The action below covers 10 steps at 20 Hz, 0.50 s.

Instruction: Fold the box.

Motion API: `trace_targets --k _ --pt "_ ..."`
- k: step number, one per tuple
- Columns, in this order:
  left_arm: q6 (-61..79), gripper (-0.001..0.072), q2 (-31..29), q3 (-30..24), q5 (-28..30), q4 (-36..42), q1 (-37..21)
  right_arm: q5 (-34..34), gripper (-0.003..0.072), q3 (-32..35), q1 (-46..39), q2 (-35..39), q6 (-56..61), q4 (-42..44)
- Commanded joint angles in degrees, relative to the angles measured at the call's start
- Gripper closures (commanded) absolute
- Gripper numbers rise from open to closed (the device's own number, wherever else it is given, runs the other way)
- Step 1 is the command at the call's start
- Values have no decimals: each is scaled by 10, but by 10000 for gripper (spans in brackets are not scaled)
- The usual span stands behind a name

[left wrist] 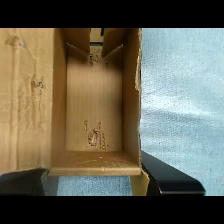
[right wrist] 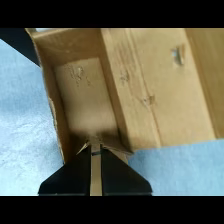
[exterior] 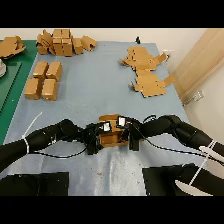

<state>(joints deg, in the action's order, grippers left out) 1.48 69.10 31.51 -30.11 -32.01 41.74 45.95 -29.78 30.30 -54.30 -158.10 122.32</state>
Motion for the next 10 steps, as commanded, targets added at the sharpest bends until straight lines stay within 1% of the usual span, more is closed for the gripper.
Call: trace_targets --k 1,2,3,5,6,7,10 --pt "0 192 0 0 0 0 0 -20 577 0 23 -2 -5 5" --pt "0 193 0 0 0 0 0 -28 529 0 23 -6 -5 5" --pt "0 193 0 0 0 0 0 -30 457 0 23 -12 -5 5" --pt "0 193 0 0 0 0 0 -30 444 0 23 -27 -5 5" --pt "0 193 0 0 0 0 0 -29 328 0 23 -34 -5 5" --pt "0 192 0 0 0 0 0 -29 258 0 23 -36 -5 5" --pt "0 193 0 0 0 0 0 -30 236 0 23 -37 -5 -1"
